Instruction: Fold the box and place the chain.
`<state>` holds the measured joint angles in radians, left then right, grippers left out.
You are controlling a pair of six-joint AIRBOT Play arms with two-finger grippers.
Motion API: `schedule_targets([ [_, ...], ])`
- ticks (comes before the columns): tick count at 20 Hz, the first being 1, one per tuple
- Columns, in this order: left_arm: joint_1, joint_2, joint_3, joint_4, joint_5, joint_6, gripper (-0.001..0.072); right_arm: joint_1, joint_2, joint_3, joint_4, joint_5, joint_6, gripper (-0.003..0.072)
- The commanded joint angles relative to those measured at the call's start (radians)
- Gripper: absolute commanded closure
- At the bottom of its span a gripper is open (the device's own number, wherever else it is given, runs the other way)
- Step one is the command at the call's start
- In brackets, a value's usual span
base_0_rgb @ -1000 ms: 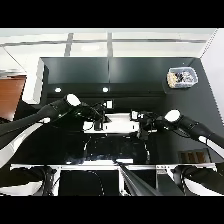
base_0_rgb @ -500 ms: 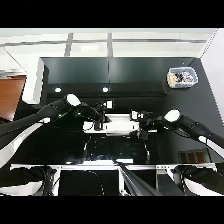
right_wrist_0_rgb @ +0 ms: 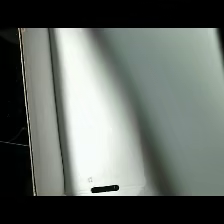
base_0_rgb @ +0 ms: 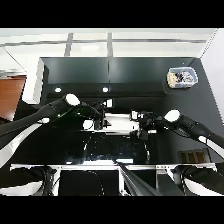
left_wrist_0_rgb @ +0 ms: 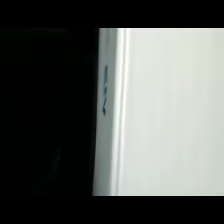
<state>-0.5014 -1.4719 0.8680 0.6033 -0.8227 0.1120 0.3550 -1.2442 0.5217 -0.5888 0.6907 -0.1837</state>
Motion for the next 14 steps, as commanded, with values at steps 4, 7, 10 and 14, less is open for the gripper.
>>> schedule_targets([
  [4,0.073,0.171,0.0,0.315,-0.031,-0.444,0.0123,0.001,0.0,0.0,0.0,0.0,0.0,0.033],
  [7,0.163,0.251,0.0,0.38,-0.157,-0.601,0.0131,0.001,0.0,0.0,0.0,0.0,0.0,0.0332],
  [10,0.24,0.256,-0.002,0.319,-0.356,-0.751,0.0685,0.001,0.0,0.0,0.0,0.001,0.0,0.0472],
  [14,0.204,0.247,-0.101,0.019,-0.399,-0.742,0.0685,0.001,0.0,0.0,0.0,0.001,0.0,0.0678],
])
